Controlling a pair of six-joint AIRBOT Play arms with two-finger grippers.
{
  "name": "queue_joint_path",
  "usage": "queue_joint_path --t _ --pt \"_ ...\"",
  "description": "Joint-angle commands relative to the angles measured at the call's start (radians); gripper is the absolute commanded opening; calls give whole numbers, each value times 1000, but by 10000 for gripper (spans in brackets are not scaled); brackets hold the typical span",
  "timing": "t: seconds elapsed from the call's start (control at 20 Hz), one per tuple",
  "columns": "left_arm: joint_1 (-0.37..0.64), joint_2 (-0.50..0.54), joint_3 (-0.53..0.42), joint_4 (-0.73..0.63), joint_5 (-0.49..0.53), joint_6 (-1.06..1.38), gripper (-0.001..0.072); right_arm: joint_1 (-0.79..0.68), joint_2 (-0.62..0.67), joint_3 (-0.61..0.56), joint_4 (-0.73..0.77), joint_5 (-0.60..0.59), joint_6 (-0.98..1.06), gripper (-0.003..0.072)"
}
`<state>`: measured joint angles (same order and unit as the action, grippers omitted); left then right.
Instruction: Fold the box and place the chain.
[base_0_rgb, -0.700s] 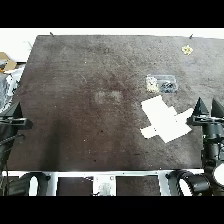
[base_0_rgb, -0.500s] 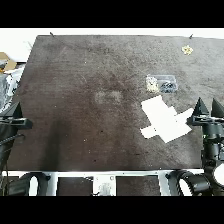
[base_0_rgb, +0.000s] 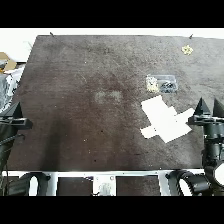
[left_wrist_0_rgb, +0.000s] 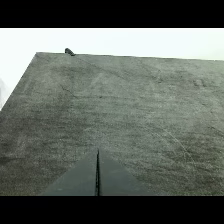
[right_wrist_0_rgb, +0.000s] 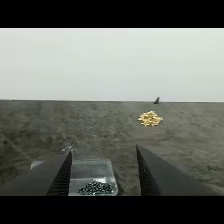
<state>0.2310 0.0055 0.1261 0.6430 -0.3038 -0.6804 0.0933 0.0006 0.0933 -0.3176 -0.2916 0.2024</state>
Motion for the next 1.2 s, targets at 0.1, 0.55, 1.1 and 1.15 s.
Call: queue_joint_path --t 0.1,0.55,1.1,1.15 --pt "1 0 0 0 0 0 12 -72 -215 163 57 -26 -60 449" --pt "1 0 0 0 0 0 12 -683 -980 769 -93 1044 172 449" --pt "1 0 0 0 0 0 12 -808 -1617 1356 -816 1754 448 448" --pt "1 0 0 0 0 0 11 -798 -1667 1386 -850 1796 437 448"
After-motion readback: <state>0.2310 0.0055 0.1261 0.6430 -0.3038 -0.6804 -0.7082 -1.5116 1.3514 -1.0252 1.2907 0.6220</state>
